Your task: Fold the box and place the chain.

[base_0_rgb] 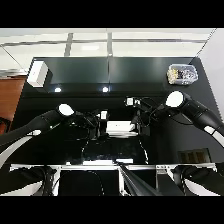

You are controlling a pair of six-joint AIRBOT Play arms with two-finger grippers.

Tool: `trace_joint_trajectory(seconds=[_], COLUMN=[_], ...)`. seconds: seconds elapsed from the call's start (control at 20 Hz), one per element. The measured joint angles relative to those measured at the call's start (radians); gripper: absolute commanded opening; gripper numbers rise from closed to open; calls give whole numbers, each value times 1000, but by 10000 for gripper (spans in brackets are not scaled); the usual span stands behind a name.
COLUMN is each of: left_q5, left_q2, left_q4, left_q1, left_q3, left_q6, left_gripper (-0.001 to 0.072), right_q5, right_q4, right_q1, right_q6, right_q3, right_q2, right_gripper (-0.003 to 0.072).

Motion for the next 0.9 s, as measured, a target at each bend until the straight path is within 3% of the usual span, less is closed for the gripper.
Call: trace_joint_trajectory(seconds=[0.6, 0.9], left_q5=[0, 6], left_q2=[0, 0], left_q4=[0, -3], left_q1=[-1, -1], left_q3=[0, 0], left_q6=[-1, -4], left_gripper=[407, 407], right_q5=[22, 112], right_q4=[2, 16], right_q1=[-1, -106], right_q6=[31, 247], right_q3=[-18, 11], right_q2=[1, 48], right_gripper=[380, 352])
